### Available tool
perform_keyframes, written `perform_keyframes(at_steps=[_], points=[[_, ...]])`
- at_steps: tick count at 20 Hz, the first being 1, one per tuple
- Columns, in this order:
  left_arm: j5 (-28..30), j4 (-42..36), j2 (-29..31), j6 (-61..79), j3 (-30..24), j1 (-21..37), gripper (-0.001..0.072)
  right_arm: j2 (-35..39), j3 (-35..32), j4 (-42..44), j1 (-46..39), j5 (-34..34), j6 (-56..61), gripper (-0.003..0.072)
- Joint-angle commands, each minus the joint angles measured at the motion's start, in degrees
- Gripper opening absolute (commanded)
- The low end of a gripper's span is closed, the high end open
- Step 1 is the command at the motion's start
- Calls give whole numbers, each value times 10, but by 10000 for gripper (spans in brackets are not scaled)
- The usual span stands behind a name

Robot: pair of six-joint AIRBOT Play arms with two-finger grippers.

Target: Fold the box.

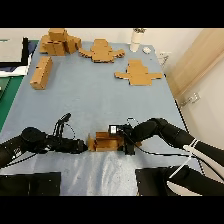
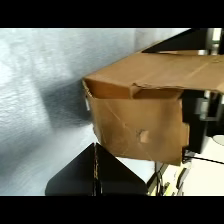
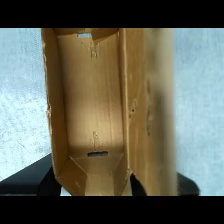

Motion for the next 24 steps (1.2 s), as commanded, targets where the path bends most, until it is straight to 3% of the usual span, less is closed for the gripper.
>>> perform_keyframes(at_steps=[1, 8, 9, 10, 16, 20, 24], points=[[-6, -35, 0, 24, 5, -2, 14, 0, 0, 0, 0, 0, 0, 514], [5, -72, 0, 22, 12, -2, 29, 0, 0, 0, 0, 0, 0, 514], [3, -72, 0, 21, 12, -2, 245, 0, 0, 0, 0, 0, 0, 514], [-1, -72, 0, 21, 12, -2, 352, 0, 0, 0, 0, 0, 0, 514], [-4, -67, 0, 19, 12, -1, 352, 0, 0, 0, 0, 0, 0, 514], [33, -5, 0, -33, 12, -1, 353, 0, 0, 0, 0, 0, 0, 514], [45, -3, 0, -45, 12, 24, 353, 0, 0, 0, 0, 0, 0, 514]])
